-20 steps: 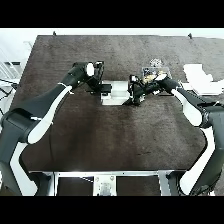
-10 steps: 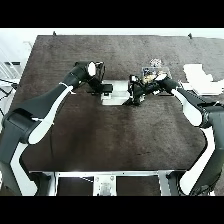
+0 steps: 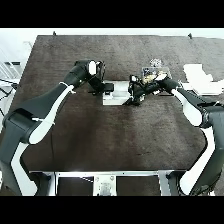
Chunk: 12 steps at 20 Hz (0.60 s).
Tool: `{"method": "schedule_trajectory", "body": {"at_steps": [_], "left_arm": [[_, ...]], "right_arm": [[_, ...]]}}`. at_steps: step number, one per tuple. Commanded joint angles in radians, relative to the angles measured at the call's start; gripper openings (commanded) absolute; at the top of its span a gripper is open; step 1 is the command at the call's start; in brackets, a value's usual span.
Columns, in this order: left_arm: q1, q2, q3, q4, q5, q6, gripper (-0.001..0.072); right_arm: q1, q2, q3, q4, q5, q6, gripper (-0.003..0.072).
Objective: Fold the box and place the chain.
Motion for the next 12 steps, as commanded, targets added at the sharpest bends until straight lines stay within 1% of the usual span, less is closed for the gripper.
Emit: {"method": "schedule_trajectory", "body": {"at_steps": [1,3,6,8,9,10,12], "left_arm": [[0.000,-0.008,0.002,0.026,-0.012,-0.026,0.0445],[0.000,-0.036,0.008,0.023,-0.035,-0.033,0.0445],[-0.002,-0.083,0.089,0.031,-0.086,-0.032,0.0445],[-0.002,-0.097,0.123,0.047,-0.109,-0.033,0.0444],[-0.002,-0.098,0.125,0.052,-0.115,-0.035,0.0444],[-0.002,-0.098,0.125,0.064,-0.124,-0.040,0.0427],[-0.002,-0.099,0.125,0.089,-0.137,-0.047,0.0427]], "right_arm": [[0.000,0.000,0.000,0.001,0.000,0.001,0.0584],[0.000,0.000,0.000,0.002,0.000,0.001,0.0584],[0.000,0.000,0.000,0.001,0.000,0.001,0.0584],[0.000,0.000,0.000,0.001,0.000,0.001,0.0584],[0.000,0.000,0.000,0.001,0.000,0.001,0.0584],[0.000,0.000,0.000,0.001,0.000,0.001,0.0584],[0.000,0.000,0.000,0.001,0.000,0.001,0.0584]]}}
